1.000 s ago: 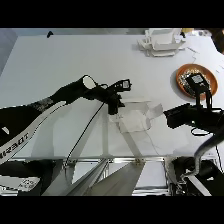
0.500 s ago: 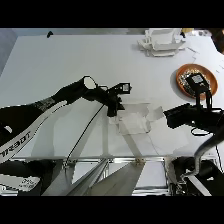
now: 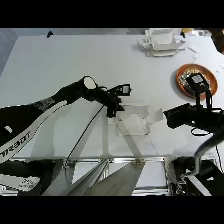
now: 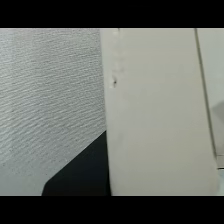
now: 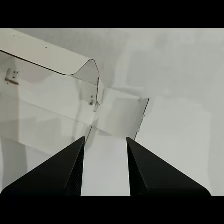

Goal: Fold the box and place the chain.

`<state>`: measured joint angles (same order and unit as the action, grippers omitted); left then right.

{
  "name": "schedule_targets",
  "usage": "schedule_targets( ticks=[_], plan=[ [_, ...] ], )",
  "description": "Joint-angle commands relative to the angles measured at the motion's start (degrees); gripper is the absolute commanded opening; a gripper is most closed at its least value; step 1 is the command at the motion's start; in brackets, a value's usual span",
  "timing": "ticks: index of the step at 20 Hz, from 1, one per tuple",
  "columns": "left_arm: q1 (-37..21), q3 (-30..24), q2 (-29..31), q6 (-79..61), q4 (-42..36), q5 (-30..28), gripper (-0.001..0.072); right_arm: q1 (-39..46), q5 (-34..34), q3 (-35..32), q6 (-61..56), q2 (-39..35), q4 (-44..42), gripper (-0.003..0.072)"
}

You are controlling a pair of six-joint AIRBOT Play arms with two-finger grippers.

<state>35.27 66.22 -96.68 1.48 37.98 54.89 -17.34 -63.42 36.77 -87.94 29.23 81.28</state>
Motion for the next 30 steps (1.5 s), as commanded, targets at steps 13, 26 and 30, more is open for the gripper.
schedule_targets(
  ticks=[13,26,30],
  plan=[
    [0.07,-0.02,-0.02,0.02,0.02,0.0,0.0014,-0.04,-0.02,0.07,4.31,-0.04,-0.63,0.0207],
    [0.11,-0.02,-0.02,0.02,0.02,0.0,0.0014,-1.31,-0.83,-0.07,46.1,7.1,-19.67,0.002],
    [0.11,-0.02,-0.02,0.02,0.02,0.0,0.0014,-6.69,-4.9,-0.7,49.9,12.55,-18.16,0.0021]
  ],
)
